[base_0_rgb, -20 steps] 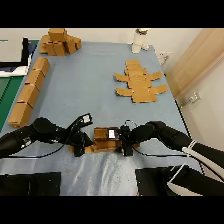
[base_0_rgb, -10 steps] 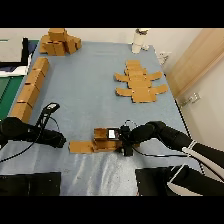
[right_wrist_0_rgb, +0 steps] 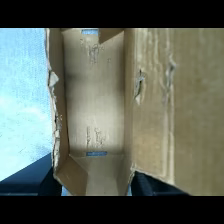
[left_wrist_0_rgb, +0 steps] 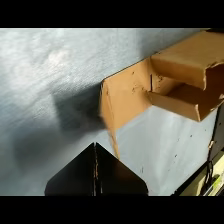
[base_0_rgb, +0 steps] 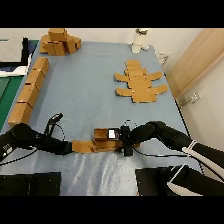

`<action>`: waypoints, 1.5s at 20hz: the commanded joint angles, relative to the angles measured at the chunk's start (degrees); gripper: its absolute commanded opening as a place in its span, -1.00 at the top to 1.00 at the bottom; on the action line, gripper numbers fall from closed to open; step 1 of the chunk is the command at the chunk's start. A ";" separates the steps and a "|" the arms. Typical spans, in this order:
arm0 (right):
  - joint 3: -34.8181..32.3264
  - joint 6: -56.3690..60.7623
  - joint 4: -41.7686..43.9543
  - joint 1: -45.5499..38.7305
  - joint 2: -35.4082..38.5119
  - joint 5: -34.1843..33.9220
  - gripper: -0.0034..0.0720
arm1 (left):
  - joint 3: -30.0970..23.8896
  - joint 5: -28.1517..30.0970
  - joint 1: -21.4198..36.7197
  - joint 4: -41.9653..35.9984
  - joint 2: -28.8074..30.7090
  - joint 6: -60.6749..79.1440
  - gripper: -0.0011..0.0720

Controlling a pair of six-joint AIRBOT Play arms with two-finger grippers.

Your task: Fold the box.

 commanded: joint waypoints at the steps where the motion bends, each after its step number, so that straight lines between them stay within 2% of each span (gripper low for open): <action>1: 0.00 0.00 0.00 0.00 -0.04 0.00 -0.43 | -0.35 6.73 -4.94 -6.51 -4.13 2.10 0.94; 4: 0.02 0.00 0.00 0.00 -0.04 0.00 -0.44 | -0.20 8.11 -5.55 -11.89 -4.42 5.46 0.94; 9: 0.02 0.00 0.00 0.00 -0.04 0.00 -0.44 | -0.22 7.43 -5.60 -13.40 -4.42 5.79 0.94; 13: 0.02 0.00 0.00 0.00 -0.04 0.00 -0.44 | -0.20 6.36 -5.60 -21.99 -4.42 11.21 0.94; 16: 0.02 0.00 0.00 0.00 -0.04 0.00 -0.43 | 0.42 4.33 -5.55 -22.08 -4.42 11.17 0.93; 17: 0.02 0.00 0.00 0.00 -0.04 0.00 -0.43 | 0.74 4.11 -5.57 -22.08 -4.42 11.15 0.67; 18: 0.02 0.02 0.00 0.00 -0.04 0.00 -0.44 | 1.16 4.13 -5.57 -22.08 -4.42 10.97 -0.05; 19: 0.02 0.00 0.00 0.00 -0.04 0.00 -0.43 | 1.55 4.33 -5.57 -22.03 -4.42 11.02 0.14; 20: 0.02 0.00 0.00 0.00 -0.04 0.00 -0.44 | 1.88 4.70 -5.57 -22.10 -4.44 10.95 0.22; 24: 0.02 0.00 0.00 0.00 -0.04 0.00 -0.44 | 2.38 4.17 -5.57 -22.53 -4.44 10.51 0.21; 25: 0.02 0.00 0.00 0.00 -0.04 0.00 -0.43 | 2.38 3.82 -5.60 -22.73 -4.44 10.51 0.05; 26: 0.02 0.00 0.00 0.00 -0.04 0.00 -0.43 | 2.38 3.28 -5.60 -23.43 -4.44 10.58 -0.21; 30: 0.02 0.00 0.00 0.00 -0.04 0.00 -0.44 | 2.38 3.65 -5.57 -24.30 -4.42 12.72 -0.21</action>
